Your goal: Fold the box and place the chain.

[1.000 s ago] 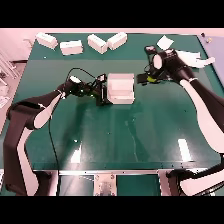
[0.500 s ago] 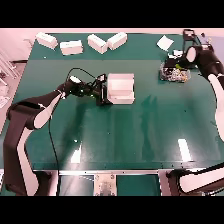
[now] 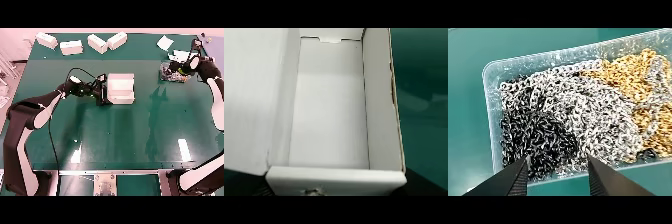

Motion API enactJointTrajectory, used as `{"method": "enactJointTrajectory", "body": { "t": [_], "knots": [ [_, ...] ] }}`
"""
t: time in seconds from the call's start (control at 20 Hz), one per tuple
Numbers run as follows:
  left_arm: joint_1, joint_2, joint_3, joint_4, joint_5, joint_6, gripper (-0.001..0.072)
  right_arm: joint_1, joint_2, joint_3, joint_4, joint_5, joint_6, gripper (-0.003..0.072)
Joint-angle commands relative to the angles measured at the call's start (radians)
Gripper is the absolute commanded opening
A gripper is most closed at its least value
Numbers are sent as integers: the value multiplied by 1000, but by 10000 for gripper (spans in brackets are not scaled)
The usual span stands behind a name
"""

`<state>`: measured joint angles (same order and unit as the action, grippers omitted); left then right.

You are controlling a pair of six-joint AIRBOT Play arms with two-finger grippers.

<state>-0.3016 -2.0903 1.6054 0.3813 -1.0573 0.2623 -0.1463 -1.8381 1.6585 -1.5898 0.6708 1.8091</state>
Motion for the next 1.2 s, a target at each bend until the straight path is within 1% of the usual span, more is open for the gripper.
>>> {"method": "enactJointTrajectory", "body": {
  "t": [0.0,0.15,0.35,0.45,0.5,0.55,0.6,0.65,0.7,0.8,0.85,0.9,1.05,1.15],
  "knots": [
    [1,0,0,0,0,0,562,-4,-63,26,103,-43,-61,449],
    [1,0,0,0,1,0,562,-1,-93,54,153,-42,-68,449],
    [1,0,0,0,0,0,562,15,-108,56,154,-43,-101,445],
    [1,0,0,0,0,0,562,15,-122,56,154,-43,-101,402],
    [1,0,0,0,0,0,562,16,-127,56,154,-42,-101,350],
    [1,0,0,0,-1,0,562,16,-130,56,154,-42,-101,274],
    [1,0,0,0,-1,0,562,16,-130,56,154,-43,-101,142],
    [1,0,0,0,-1,0,562,16,-130,60,153,-43,-102,63],
    [1,0,0,0,-1,0,562,16,-130,67,145,-43,-102,11],
    [1,0,0,0,-1,0,562,18,-128,89,146,-37,-101,10],
    [1,0,0,0,-1,0,562,22,-128,111,139,-13,-102,9],
    [1,0,0,0,-1,0,562,28,-128,139,117,20,-103,9],
    [1,0,0,0,-1,0,562,66,-127,256,-3,168,-101,8],
    [1,0,0,0,-2,0,562,91,-107,315,-74,248,-101,8]
  ]
}}
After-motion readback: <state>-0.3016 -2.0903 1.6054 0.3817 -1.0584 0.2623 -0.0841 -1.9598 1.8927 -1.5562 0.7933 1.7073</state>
